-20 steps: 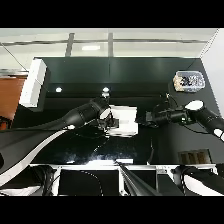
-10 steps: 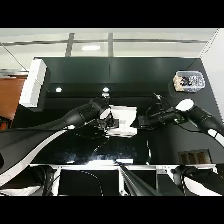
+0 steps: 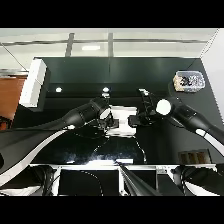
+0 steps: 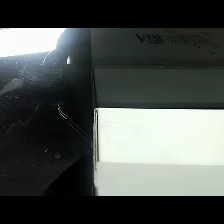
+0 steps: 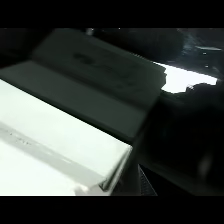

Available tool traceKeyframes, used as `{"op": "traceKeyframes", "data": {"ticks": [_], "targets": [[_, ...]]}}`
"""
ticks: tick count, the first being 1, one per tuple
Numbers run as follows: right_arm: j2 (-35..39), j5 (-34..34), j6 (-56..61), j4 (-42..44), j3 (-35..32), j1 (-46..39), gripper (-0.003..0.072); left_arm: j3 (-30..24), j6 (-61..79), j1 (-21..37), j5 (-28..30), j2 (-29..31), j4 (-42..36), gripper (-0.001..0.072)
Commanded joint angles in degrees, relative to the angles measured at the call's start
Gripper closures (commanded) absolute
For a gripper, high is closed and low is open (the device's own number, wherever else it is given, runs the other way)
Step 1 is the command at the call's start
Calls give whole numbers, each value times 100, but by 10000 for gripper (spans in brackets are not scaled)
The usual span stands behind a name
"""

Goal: Fold the box and place the chain.

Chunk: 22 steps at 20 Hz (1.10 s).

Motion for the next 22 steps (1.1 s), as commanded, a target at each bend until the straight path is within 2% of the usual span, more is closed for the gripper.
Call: {"op": "traceKeyframes", "data": {"ticks": [1, 2, 8, 12, 13, 14, 18, 19, 20, 21, 22], "targets": [[-350, 1032, 1335, -1670, 638, 549, 198, -2, 2, 4, -31, 0, 0, 679], [-466, 1228, 1576, -1843, 780, 669, 198, -2, 2, 4, -33, 0, 0, 679], [-667, 1281, 2894, -1788, 837, 881, 199, -2, 0, 7, -31, 0, 2, 678], [-887, 1338, 3147, -1346, 844, 922, 200, -2, 2, 4, -48, 0, 2, 678], [-920, 1329, 3176, -1314, 846, 931, 221, -2, 2, 4, -48, 0, 2, 678], [-920, 1307, 3178, -1300, 848, 929, 362, -2, 2, 7, -48, 0, 2, 678], [-920, 1043, 3187, -1115, 850, 929, 387, -2, 2, 7, -48, 0, 4, 678], [-920, 1023, 3200, -1117, 850, 929, 448, -2, 2, 4, -48, 0, 2, 678], [-920, 1012, 3246, -1117, 850, 929, 469, -2, 2, 4, -48, 0, 2, 678], [-920, 992, 3263, -1117, 850, 929, 649, -2, 2, 4, -48, 0, 2, 678], [-920, 960, 3285, -1117, 850, 929, 677, -2, 2, 4, -50, 0, 0, 678]]}}
